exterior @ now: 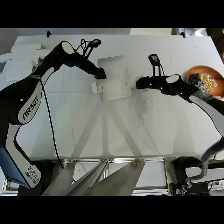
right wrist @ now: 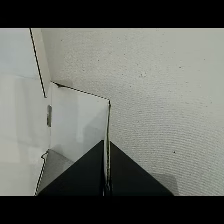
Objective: Fold the box and place the chain.
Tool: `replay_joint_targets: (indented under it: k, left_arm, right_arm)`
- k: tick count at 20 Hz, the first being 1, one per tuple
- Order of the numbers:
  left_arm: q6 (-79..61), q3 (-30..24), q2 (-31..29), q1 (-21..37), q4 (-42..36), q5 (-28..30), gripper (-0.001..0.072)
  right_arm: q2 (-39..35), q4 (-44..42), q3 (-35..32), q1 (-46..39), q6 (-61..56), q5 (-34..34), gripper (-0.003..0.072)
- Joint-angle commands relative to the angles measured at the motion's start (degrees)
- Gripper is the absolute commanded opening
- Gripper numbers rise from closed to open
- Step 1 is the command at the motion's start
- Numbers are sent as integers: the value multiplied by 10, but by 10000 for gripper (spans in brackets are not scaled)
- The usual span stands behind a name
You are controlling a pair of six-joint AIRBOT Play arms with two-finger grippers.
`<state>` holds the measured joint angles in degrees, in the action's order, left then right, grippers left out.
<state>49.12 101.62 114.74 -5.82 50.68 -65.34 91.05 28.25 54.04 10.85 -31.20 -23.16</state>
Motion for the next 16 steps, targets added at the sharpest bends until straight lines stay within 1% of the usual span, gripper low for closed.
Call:
replay_joint_targets:
  k: [1, 3, 7, 8, 10, 11, 12, 15, 16]
  left_arm:
    - [-42, 0, 3, -3, -38, 17, 638]
    - [-57, 0, 3, -3, -51, 17, 623]
    - [-70, 0, 2, -3, -43, 5, 385]
    - [-82, 1, 2, -3, -37, -4, 352]
    - [-82, 0, 3, -3, -17, -13, 339]
    - [-82, 0, 2, -3, -8, -18, 298]
    - [-83, 0, 2, -3, 2, -24, 276]
    - [-95, 0, 3, -3, 14, -35, 266]
    - [-95, 0, 2, -4, 14, -36, 169]
  right_arm:
    - [0, 0, 0, 0, 0, 0, 17]
    - [0, 0, 0, 0, 0, 0, 17]
    - [0, 0, 0, 0, 0, 0, 17]
    - [0, 0, 0, 0, 0, 0, 17]
    - [0, 0, 0, 0, 0, 0, 17]
    - [0, 0, 0, 0, 0, 0, 17]
    - [0, 0, 0, 0, 0, 0, 17]
    - [0, 0, 0, 0, 0, 0, 17]
    - [0, 0, 0, 0, 0, 0, 17]
